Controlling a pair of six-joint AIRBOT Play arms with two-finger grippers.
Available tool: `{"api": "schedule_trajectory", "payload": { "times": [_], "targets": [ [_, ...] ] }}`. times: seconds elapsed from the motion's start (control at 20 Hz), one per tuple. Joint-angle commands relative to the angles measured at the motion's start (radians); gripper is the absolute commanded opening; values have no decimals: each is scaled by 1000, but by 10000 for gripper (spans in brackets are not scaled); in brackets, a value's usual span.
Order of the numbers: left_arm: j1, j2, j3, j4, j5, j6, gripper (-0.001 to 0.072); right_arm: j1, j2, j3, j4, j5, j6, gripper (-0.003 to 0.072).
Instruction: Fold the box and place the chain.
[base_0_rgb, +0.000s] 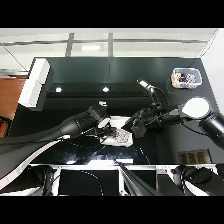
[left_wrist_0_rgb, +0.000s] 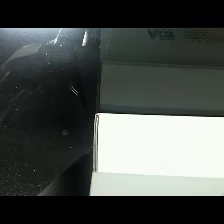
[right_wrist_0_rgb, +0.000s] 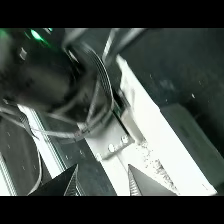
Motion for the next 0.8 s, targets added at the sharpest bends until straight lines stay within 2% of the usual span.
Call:
{"api": "schedule_trajectory", "payload": {
  "times": [0.0, 0.15, 0.35, 0.75],
  "targets": [
    [0, 0, 0, -6, 1, 0, 32, -67, 21, 0, -70, 129, 7, 379],
    [0, 0, 0, -12, 0, 0, 34, -216, 105, 2, -109, 246, 5, 379],
    [0, 0, 0, -23, 12, 0, 35, -386, 199, 2, -134, 296, -10, 378],
    [-2, 0, 0, -23, 109, -87, 35, -425, 215, 1, -134, 313, -25, 378]
  ]
}}
